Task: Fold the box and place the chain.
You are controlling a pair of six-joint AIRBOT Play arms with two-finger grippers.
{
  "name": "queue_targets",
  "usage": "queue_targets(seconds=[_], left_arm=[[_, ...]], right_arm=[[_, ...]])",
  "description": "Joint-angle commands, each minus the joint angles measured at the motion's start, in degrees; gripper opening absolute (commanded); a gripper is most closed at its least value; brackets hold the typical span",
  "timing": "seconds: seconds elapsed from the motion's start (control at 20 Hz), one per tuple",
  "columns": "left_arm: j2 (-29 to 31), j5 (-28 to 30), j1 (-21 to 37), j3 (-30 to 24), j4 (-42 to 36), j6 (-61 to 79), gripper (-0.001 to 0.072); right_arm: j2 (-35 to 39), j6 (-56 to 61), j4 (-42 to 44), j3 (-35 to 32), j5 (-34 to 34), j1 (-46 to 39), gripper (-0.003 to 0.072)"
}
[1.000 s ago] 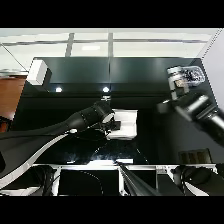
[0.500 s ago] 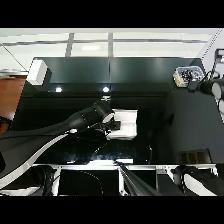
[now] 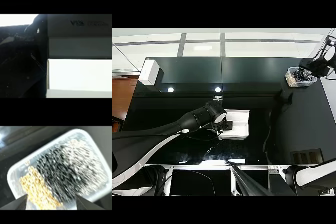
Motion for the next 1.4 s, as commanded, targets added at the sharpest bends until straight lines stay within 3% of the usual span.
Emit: queue_targets(seconds=[0.0,0.5,0.65,0.7,1.0,1.35], left_arm=[[0.0,0.1,0.0,0.0,0.0,0.0,0.0029],[0.0,-0.2,0.0,0.0,0.0,0.0,0.0029],[0.0,-0.2,0.0,0.0,0.0,0.0,0.0029],[0.0,-0.2,0.0,0.0,0.0,0.0,0.0029],[0.0,-0.2,0.0,0.0,0.0,0.0,0.0029],[0.0,0.3,0.0,0.0,0.0,0.0,0.0029]], right_arm=[[-8.0,-1.9,3.5,7.0,1.3,-1.3,0.0638],[-12.4,-1.5,3.0,7.0,-1.9,-1.6,0.0624],[-12.3,-2.6,3.0,8.3,-0.2,-1.6,0.0097],[-12.3,-3.3,3.0,9.2,1.0,-1.6,0.0058],[-7.8,-13.4,4.7,14.3,10.8,-1.6,0.0044],[7.1,-19.7,21.5,12.6,18.6,-0.7,0.0044]])
